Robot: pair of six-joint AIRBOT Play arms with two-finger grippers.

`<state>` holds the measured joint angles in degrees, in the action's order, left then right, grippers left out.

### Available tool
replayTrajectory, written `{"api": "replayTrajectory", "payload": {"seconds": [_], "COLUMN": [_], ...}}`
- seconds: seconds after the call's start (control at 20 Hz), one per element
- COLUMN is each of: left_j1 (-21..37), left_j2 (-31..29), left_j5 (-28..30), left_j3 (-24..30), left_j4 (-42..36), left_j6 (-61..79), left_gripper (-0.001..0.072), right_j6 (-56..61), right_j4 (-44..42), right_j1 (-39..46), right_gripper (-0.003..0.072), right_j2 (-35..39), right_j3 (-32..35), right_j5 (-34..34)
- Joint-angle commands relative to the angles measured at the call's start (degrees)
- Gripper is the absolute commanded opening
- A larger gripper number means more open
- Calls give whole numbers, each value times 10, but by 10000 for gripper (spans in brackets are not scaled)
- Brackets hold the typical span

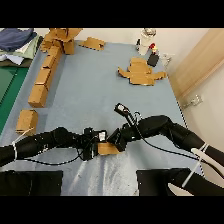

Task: Fold the box.

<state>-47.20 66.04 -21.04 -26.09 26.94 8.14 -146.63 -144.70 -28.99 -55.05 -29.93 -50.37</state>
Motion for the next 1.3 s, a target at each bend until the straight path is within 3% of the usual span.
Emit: {"api": "replayTrajectory", "payload": {"seconds": [0.0,0.25,0.45,0.55,0.6,0.75,0.8,0.9,0.95,1.25], "left_j1": [0,0,0,0,0,0,0,0,0,0], "left_j2": [0,0,0,0,0,0,0,0,0,0], "left_j5": [0,0,0,0,0,0,0,0,0,0], "left_j3": [0,0,0,0,0,0,0,0,0,0], "left_j4": [0,0,0,0,0,0,0,0,0,0], "left_j6": [0,0,0,0,0,0,0,0,0,0], "left_gripper": [522,522,522,522,522,522,522,522,522,522], "right_j6": [-7,3,12,12,11,11,11,8,-1,-5], "right_j4": [89,162,210,232,240,272,279,286,296,386], "right_j1": [-55,-123,-175,-201,-209,-214,-214,-214,-214,-214], "right_gripper": [5,6,6,67,175,255,368,395,479,490], "right_j2": [29,79,158,197,210,216,214,214,214,174], "right_j3": [7,19,78,109,118,123,123,123,123,123], "right_j5": [95,160,242,271,272,251,240,213,209,214]}}
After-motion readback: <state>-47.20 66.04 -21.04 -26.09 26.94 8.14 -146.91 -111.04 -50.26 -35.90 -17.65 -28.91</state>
